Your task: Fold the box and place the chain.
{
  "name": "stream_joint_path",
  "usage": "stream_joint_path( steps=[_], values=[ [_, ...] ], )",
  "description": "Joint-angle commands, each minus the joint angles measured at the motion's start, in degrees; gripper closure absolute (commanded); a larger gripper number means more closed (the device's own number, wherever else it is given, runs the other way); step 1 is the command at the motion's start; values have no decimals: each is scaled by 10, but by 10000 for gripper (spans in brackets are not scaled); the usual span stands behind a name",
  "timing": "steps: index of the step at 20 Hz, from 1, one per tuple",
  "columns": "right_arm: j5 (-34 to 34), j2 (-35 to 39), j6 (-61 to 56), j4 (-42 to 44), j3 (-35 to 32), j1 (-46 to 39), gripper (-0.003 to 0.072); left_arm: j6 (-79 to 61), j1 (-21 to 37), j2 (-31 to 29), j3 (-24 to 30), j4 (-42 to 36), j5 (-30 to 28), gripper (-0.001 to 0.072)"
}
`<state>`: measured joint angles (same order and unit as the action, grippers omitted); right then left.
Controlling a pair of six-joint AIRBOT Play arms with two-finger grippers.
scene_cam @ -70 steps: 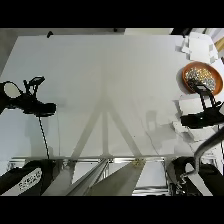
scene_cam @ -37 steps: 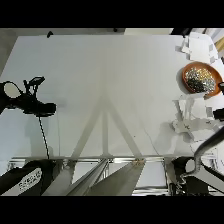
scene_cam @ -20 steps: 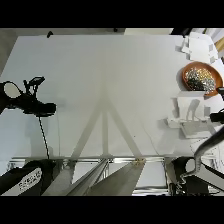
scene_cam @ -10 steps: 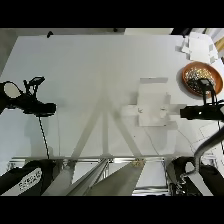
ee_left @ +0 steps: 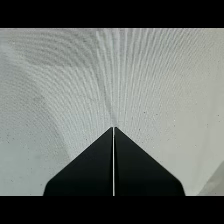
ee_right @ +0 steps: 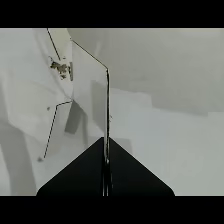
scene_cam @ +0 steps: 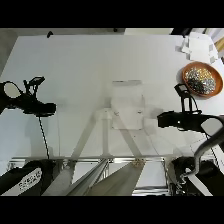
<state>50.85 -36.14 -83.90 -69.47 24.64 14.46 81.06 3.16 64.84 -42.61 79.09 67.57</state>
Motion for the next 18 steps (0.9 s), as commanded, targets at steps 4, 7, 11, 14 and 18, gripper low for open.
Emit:
stream_joint_path(
  steps=[4,7,11,14,18],
  values=[
    [-64,1,-156,-79,-3,138,666,0,0,0,0,0,0,699],
    [-45,-11,-162,-80,-3,140,666,0,0,0,0,0,0,699],
    [-52,-29,-162,-81,-3,140,666,0,0,0,0,0,0,699],
    [-51,-33,-162,-81,-3,140,665,0,0,0,0,0,0,699],
    [-51,-33,-162,-81,-3,140,665,3,0,0,0,-2,-53,699]
  ],
)
